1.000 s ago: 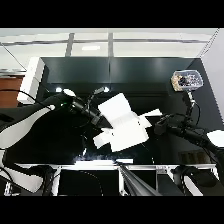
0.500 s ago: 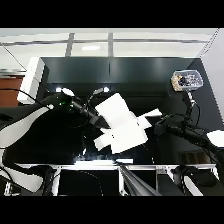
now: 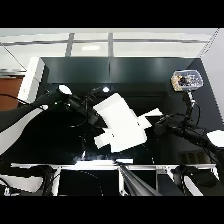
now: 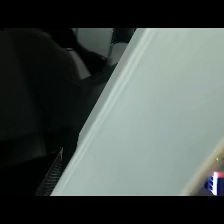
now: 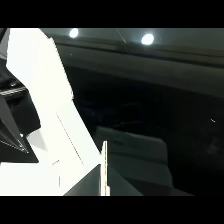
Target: Fold the box and place the chain.
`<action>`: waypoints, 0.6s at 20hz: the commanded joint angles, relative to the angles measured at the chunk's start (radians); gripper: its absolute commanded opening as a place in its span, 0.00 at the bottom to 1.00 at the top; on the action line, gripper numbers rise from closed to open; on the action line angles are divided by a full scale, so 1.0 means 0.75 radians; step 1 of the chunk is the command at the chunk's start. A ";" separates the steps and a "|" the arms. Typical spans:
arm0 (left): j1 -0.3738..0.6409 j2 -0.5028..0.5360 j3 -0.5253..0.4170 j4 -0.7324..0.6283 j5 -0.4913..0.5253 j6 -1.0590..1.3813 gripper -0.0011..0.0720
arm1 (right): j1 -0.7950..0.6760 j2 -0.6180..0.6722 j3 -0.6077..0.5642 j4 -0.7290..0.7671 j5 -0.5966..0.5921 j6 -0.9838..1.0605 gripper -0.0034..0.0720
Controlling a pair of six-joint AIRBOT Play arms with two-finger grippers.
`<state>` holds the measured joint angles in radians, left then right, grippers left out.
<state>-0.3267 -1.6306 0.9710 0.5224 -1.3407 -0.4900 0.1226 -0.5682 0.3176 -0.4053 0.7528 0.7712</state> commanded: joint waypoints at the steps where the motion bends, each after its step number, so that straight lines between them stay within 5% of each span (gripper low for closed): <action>1: -0.021 0.020 -0.054 -0.041 0.122 -0.003 0.71 | 0.001 0.001 -0.001 0.001 0.002 -0.001 0.06; 6: -0.027 0.043 -0.168 -0.259 0.220 0.173 0.70 | 0.001 0.002 -0.001 0.001 0.002 0.001 0.06; 12: -0.019 0.100 -0.228 -0.245 0.248 0.196 0.70 | 0.001 0.001 -0.001 0.001 0.002 0.005 0.06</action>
<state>-0.3439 -1.5707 0.8204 0.3489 -1.1675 -0.3634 0.1226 -0.5682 0.3176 -0.4049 0.7540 0.7746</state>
